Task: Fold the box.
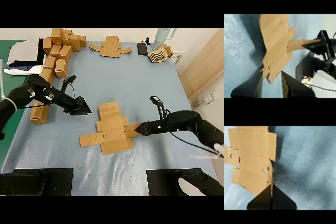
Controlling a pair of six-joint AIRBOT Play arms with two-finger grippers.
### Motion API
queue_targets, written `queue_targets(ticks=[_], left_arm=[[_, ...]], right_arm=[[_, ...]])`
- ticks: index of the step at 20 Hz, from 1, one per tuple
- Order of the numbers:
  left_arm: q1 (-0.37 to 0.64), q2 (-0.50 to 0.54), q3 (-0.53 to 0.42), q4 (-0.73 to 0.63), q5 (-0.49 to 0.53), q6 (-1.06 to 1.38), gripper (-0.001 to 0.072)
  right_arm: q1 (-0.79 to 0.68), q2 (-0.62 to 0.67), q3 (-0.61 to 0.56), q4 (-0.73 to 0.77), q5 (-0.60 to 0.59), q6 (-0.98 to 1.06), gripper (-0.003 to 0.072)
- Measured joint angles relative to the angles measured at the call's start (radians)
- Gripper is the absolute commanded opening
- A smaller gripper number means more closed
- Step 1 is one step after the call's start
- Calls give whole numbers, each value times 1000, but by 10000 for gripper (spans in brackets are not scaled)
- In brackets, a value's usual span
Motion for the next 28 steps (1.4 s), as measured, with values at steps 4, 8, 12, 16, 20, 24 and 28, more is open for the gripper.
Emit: queue_targets(ticks=[4,8,12,16,20,24,28], left_arm=[[-20,-122,-3,-27,20,33,355],[-70,-240,-4,-138,41,127,355],[-113,-312,-4,-310,30,277,353],[-124,-333,-4,-370,-12,349,351],[-127,-340,-4,-382,-61,373,226],[-128,-341,-4,-386,-80,388,12],[-128,-341,-4,-387,-79,435,11]], right_arm=[[63,88,-31,-72,43,44,3],[80,114,-39,-102,57,73,3],[85,121,-41,-116,63,89,3],[86,123,-41,-126,70,95,3],[86,123,-41,-129,86,98,3],[86,122,-41,-131,92,98,4],[86,123,-41,-130,93,98,274]])
